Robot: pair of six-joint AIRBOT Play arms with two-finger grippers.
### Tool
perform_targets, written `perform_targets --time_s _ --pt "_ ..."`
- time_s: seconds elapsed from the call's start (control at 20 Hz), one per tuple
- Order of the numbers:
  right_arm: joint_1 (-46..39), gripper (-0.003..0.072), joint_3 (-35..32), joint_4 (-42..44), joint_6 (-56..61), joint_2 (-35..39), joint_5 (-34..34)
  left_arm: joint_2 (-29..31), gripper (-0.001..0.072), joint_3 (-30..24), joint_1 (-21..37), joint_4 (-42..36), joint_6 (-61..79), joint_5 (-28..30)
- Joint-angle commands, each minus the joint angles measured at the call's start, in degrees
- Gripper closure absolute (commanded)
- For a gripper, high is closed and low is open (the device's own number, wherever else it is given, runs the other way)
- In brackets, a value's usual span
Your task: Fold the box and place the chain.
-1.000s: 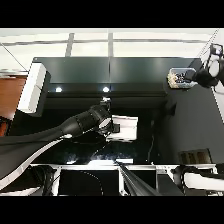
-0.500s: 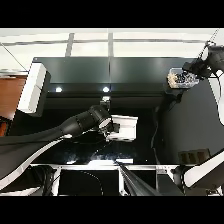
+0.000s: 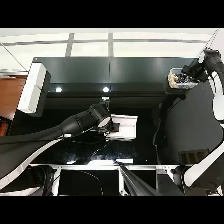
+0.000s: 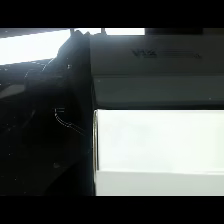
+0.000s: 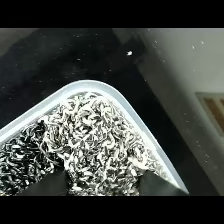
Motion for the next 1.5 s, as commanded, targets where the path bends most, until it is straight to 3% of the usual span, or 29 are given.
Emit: perform_targets --time_s 0.0,0.1,0.7,0.85,1.0,1.2,1.35,1.45 --pt "-1.0 0.0632 0.2 3.9 -1.0 -0.1 0.5 0.0 0.0680 0.0 0.0 0.0 0.0 -0.3" --pt "-1.6 0.0670 0.2 9.9 -5.5 1.0 0.8 0.0 0.0680 0.0 0.0 0.0 0.0 -0.3" --pt "-1.6 0.0671 0.2 10.1 -17.2 22.2 7.3 0.0 0.0680 0.0 0.0 0.0 0.0 -0.3" --pt "-0.8 0.0674 0.2 18.8 -25.6 29.3 9.6 0.0 0.0680 0.0 0.0 0.1 0.0 -0.1" --pt "0.6 0.0675 0.2 20.8 -29.6 35.8 8.3 0.0 0.0680 0.0 0.0 0.0 0.0 -0.2" --pt "0.6 0.0676 0.2 30.7 -33.3 43.6 10.5 0.0 0.0680 0.0 0.0 0.1 0.1 -0.3" --pt "0.9 0.0675 0.1 38.3 -34.3 48.7 15.5 0.0 0.0680 0.0 0.0 0.1 0.1 -0.3" --pt "3.0 0.0675 -1.7 38.3 -34.5 52.7 17.0 0.0 0.0680 0.0 0.0 0.0 0.1 -0.3"
